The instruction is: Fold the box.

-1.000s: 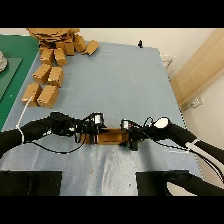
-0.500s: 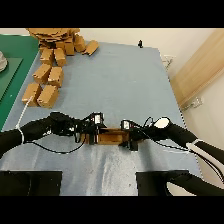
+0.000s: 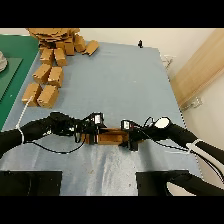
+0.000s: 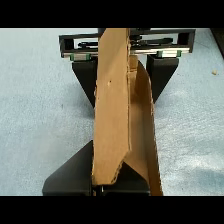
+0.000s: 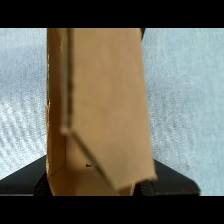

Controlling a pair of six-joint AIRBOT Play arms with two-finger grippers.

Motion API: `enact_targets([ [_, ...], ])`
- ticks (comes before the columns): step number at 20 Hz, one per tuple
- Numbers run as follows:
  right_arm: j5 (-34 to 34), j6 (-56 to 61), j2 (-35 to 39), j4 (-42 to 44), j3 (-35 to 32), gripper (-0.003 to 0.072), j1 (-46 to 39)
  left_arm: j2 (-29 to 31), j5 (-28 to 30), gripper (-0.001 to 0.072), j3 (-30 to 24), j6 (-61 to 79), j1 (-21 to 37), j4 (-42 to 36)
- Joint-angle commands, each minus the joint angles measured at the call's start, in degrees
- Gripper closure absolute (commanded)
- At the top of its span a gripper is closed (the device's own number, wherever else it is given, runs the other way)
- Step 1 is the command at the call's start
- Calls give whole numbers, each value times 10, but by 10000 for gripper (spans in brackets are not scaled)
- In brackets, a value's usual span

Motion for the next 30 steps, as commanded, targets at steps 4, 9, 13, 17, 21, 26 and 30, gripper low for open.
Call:
enact_targets([
  [4,-4,-15,-4,14,0,131,1,0,0,698,0,0,0,0],
  [9,-3,-45,-3,19,0,-14,1,0,0,698,0,0,0,0],
  [13,16,-65,-3,32,0,-13,0,0,0,698,0,0,0,0],
  [17,31,-33,1,35,0,-14,-1,0,0,698,0,0,0,0],
  [21,20,-29,8,36,0,-13,-14,0,0,698,0,0,0,0],
  [26,15,-29,6,33,0,-13,-22,0,0,698,0,0,0,0],
  [30,13,-30,6,33,0,-12,-22,0,0,698,0,0,0,0],
])
